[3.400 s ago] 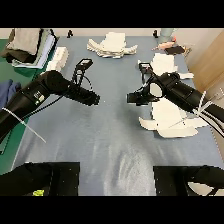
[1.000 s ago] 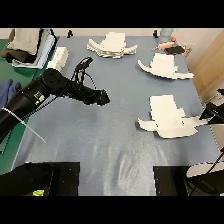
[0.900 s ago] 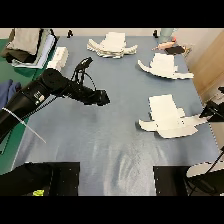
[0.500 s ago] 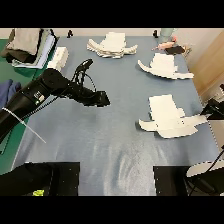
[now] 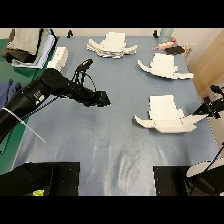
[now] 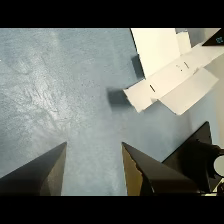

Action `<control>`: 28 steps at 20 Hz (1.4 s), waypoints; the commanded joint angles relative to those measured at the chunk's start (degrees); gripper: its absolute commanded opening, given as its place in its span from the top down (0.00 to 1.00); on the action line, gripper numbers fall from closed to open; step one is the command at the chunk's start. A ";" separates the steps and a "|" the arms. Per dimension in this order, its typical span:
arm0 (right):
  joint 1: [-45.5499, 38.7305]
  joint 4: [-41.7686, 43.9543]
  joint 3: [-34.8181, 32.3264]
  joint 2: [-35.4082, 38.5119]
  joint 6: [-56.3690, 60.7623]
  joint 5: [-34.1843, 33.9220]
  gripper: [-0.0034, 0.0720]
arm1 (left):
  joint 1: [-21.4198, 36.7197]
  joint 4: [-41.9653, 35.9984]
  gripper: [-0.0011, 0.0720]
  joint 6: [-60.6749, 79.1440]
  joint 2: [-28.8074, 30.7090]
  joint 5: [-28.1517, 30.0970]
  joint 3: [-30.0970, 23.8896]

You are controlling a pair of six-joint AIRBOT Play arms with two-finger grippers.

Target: Fold the box.

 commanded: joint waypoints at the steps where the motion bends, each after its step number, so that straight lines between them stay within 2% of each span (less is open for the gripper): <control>1: 0.79 11.39 0.07 -0.26 -1.29 4.17 0.96 | 0.04 -0.09 0.27 0.02 0.00 -0.76 0.00; 4: 3.76 19.93 -2.49 1.64 -1.64 4.22 0.96 | 0.04 -0.09 0.27 0.04 0.00 -1.40 0.00; 6: 7.63 21.05 -7.54 6.10 -3.28 0.31 0.96 | 0.07 -0.04 0.27 0.04 0.00 -2.08 0.00; 9: 13.46 20.85 -20.57 18.01 -3.98 -14.38 0.96 | 1.18 0.35 0.27 0.81 0.00 -4.28 0.00; 11: 17.33 20.92 -31.10 27.54 -2.03 -21.75 0.96 | 2.49 0.37 0.27 2.05 0.00 -5.81 0.00; 14: 23.52 20.79 -46.05 41.90 5.14 -30.91 0.96 | 4.48 2.01 0.27 2.75 0.00 -8.07 -0.02; 16: 27.39 19.63 -52.85 49.81 11.04 -34.12 0.96 | 5.62 2.60 0.27 4.48 0.00 -10.08 -0.02; 19: 31.47 13.88 -57.40 56.65 18.78 -34.58 0.95 | 6.75 2.69 0.27 6.16 0.00 -11.82 -0.02; 20: 32.30 10.88 -57.72 57.31 21.24 -34.23 0.83 | 6.84 2.73 0.27 6.32 0.00 -12.04 -0.02; 21: 32.57 8.57 -57.72 57.27 23.32 -33.29 0.66 | 6.84 2.73 0.27 6.67 0.00 -12.17 -0.02; 22: 32.52 7.30 -57.72 57.11 24.15 -32.00 0.63 | 6.82 2.73 0.27 6.73 0.00 -12.50 -0.02; 28: 32.54 6.97 -57.70 51.67 24.04 -28.20 0.63 | 6.84 3.76 0.27 6.95 0.00 -15.34 -0.02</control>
